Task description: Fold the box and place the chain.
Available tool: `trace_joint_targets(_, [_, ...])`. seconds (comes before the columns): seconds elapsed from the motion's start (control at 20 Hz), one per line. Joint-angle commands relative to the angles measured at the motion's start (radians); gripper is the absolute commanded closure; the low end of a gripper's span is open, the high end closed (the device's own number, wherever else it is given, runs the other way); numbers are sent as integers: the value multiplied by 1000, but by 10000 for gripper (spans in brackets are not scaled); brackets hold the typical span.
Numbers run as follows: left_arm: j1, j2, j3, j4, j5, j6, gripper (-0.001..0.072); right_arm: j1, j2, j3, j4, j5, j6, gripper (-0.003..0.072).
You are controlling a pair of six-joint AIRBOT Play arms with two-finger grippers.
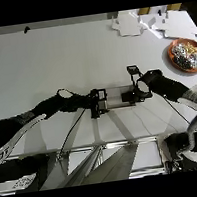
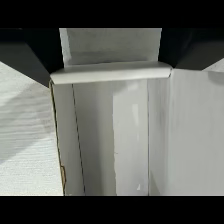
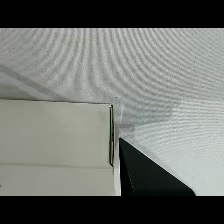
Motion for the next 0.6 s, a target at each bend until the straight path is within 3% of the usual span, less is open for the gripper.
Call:
trace_joint_targets(0.0, [0,0,0,0,2,0,499,0,-1,0,-26,19,0,521])
trace_joint_targets(0.15, [0,0,0,0,2,0,499,0,0,0,-33,24,0,650])
trace_joint_targets(0.4, [0,0,0,0,2,0,499,0,0,1,-33,40,-2,666])
trace_joint_targets(0.45, [0,0,0,0,2,0,499,0,3,1,-33,40,-10,556])
trace_joint_targets(0.5, [0,0,0,0,2,0,499,0,13,1,-33,41,-42,376])
trace_joint_targets(0.55, [0,0,0,0,2,0,499,0,30,2,-32,61,-95,288])
